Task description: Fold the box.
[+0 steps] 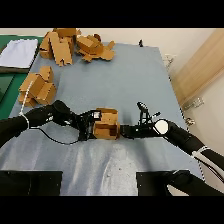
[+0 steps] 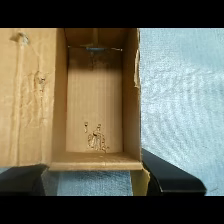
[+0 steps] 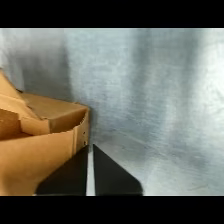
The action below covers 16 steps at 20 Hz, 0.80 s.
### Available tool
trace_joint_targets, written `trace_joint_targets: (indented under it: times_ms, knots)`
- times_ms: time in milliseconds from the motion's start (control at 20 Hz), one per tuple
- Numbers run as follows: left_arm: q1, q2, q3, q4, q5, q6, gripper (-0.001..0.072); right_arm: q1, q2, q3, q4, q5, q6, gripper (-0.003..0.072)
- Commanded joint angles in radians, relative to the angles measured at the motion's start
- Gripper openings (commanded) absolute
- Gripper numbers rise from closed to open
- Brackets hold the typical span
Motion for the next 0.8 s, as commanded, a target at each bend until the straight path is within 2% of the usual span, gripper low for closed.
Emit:
trace_joint_targets:
  times_ms: [0,700,750]
  knots:
    - [0.000,0.000,0.000,0.000,0.002,0.000,0.0470,0.007,0.041,0.020,0.002,-0.010,-0.002,0.0113]
    - [0.000,0.000,0.000,0.000,0.002,0.000,0.0470,0.007,0.044,0.020,0.031,0.005,-0.004,0.0115]
    - [0.000,0.000,0.000,0.000,0.002,0.000,0.0470,0.007,0.049,0.020,0.031,0.012,-0.005,0.0209]
